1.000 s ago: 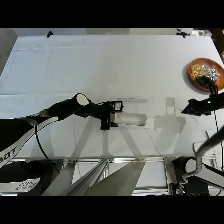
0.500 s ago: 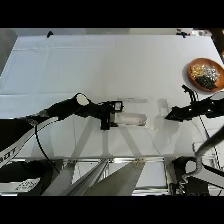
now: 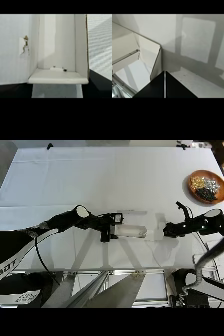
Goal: Fold the box and place the chain.
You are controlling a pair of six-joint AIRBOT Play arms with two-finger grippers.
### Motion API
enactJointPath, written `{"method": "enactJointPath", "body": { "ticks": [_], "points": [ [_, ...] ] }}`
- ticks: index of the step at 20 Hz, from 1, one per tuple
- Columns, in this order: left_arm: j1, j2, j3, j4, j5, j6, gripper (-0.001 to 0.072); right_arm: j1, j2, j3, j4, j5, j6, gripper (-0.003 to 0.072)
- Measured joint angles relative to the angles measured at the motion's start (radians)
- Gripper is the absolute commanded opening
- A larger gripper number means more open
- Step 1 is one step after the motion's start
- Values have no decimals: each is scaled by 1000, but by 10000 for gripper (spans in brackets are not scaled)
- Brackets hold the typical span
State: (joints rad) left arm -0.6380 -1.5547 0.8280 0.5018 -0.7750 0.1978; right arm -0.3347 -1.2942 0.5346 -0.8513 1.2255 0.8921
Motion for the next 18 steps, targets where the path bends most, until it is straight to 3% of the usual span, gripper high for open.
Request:
{"method": "enactJointPath", "body": {
  "ticks": [18],
  "points": [
    [0,0,0,0,0,0,445,94,0,-43,37,-55,-27,8]
  ]
}}
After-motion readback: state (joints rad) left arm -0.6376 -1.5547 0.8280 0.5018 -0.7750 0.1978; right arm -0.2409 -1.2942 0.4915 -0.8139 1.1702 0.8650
